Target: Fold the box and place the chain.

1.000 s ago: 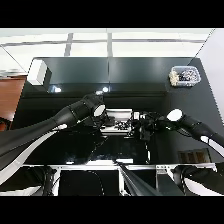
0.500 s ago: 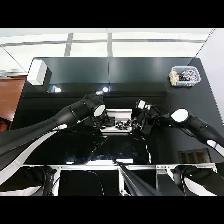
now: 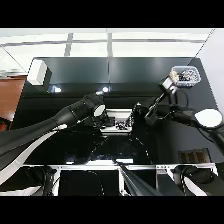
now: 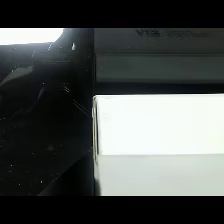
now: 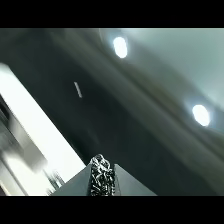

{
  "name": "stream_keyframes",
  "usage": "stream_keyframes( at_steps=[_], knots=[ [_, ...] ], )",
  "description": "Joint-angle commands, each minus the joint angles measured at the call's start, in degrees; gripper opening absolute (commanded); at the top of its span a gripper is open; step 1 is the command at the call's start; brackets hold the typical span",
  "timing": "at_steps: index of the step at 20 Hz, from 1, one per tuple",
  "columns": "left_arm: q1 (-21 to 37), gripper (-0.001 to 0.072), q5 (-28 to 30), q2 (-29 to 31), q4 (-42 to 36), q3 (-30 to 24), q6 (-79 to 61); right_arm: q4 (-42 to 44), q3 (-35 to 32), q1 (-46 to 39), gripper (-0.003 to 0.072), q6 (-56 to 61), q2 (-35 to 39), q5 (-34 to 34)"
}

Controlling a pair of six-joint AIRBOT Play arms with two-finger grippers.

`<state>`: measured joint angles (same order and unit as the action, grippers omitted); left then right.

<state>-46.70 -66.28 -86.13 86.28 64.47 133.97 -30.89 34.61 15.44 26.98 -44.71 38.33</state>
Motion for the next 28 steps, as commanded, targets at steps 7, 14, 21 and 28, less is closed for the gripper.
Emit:
stream_keyframes(
  at_steps=[7,14,21,28],
  knots=[
    [0.04,0.0029,-0.02,0.00,0.02,0.07,0.00,23.50,6.10,4.55,0.0020,4.70,3.26,2.97],
    [0.04,0.0029,-0.20,0.00,0.02,0.07,0.00,24.04,7.67,4.94,0.0020,4.79,3.26,3.02],
    [0.04,0.0030,-0.20,0.00,0.00,0.07,0.00,12.76,6.88,5.90,0.0021,16.57,-1.84,6.75],
    [0.04,0.0029,-0.20,0.00,0.02,0.07,0.00,11.39,14.14,1.84,0.0020,16.52,-2.32,9.42]
  ],
)
